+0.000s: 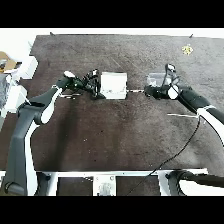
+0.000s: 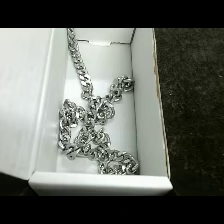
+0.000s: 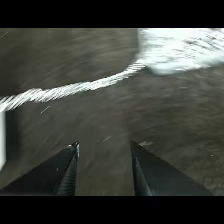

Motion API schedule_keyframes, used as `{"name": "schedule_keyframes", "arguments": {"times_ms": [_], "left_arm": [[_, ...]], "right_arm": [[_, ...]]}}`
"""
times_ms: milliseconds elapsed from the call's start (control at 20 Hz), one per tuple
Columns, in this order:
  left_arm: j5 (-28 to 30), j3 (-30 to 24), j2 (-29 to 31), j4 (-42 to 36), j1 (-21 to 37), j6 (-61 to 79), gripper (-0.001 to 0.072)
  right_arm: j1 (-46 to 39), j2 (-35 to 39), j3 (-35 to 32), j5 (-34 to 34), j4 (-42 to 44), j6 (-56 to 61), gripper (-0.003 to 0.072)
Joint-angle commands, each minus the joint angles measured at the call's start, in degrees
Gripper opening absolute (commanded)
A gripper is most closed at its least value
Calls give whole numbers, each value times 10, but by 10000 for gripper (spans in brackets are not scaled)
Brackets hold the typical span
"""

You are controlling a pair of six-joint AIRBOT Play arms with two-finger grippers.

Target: Fold the box and place the chain.

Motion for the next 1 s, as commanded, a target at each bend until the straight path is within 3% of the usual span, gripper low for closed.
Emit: {"name": "schedule_keyframes", "arguments": {"times_ms": [0,200,300,450,550,650,950], "left_arm": [[0,0,0,0,0,0,404],[0,0,0,0,0,0,404],[0,0,0,0,0,0,404],[0,0,0,0,0,0,404],[0,0,0,0,0,0,404],[0,0,0,0,0,0,404],[0,0,0,0,0,0,404]], "right_arm": [[-14,-46,-30,-150,91,28,374],[1,-111,26,-181,111,28,373],[2,-134,51,-185,120,30,275],[3,-148,66,-202,137,30,241],[6,-147,66,-195,154,30,9],[28,-123,66,-191,151,25,4],[137,62,66,-202,73,-7,3]]}}
